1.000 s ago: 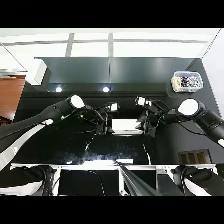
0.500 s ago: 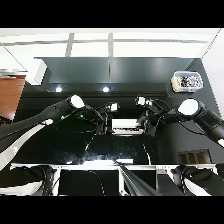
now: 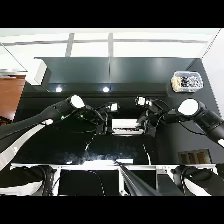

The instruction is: Fold the box and place the chain.

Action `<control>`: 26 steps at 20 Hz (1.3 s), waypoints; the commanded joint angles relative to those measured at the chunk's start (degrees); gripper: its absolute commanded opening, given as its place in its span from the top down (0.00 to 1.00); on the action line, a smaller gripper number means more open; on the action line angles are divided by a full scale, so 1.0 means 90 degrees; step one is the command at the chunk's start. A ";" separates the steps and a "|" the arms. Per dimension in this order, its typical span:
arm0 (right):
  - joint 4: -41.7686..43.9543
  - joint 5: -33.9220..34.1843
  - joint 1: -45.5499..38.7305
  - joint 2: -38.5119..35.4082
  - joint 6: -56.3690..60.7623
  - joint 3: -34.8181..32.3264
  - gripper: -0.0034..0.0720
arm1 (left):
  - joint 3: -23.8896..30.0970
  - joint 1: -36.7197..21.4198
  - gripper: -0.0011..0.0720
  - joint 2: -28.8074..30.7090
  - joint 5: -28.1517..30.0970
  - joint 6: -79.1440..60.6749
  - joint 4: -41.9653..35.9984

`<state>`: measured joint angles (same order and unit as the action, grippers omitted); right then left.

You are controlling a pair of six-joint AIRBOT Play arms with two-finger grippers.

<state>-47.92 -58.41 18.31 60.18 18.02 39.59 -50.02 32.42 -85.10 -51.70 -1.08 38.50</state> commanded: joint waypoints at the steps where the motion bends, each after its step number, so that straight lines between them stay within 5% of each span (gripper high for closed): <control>1: -0.0294 -0.0070 0.0002 0.0000 0.0155 0.0000 0.67 | 0.0005 0.0002 0.34 -0.0005 0.0002 0.0000 0.0000; 4: -0.0294 -0.0068 0.0002 0.0000 0.0219 0.0000 0.52 | 0.0005 0.0002 0.35 -0.0005 0.0002 0.0000 0.0000; 26: -0.0359 -0.0255 0.0000 0.0107 0.0525 0.0117 0.52 | 0.0005 0.0002 0.34 -0.0005 0.0002 0.0000 0.0000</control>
<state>-51.24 -59.22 18.31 61.65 21.34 40.03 -50.02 32.42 -85.10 -51.70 -1.06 38.48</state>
